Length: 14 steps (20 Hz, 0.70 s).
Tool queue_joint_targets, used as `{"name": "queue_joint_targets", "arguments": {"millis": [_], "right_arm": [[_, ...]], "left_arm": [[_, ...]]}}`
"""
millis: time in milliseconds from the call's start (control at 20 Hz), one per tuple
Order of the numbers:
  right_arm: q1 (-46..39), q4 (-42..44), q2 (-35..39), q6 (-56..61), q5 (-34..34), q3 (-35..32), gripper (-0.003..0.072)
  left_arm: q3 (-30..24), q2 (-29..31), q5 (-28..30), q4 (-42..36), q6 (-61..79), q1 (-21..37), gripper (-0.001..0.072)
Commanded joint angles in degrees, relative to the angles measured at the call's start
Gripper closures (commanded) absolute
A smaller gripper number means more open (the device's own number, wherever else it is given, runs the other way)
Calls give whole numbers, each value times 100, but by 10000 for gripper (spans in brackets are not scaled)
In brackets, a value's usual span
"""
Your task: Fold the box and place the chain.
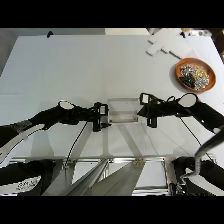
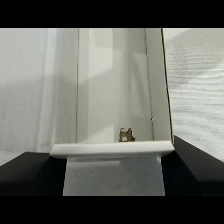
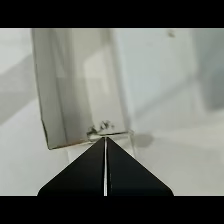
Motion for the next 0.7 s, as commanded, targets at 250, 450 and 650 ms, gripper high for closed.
{"name": "queue_joint_targets", "arguments": {"millis": [250,450,650], "right_arm": [[-1047,-2664,647,7128,-619,-2,677],[-1290,-2533,382,7696,-404,-2,678],[-1290,-2041,-170,7676,-181,-4,678]], "left_arm": [[2,0,0,4,0,-2,647],[2,2,0,4,0,-2,647],[2,2,-2,4,0,-2,647]]}}
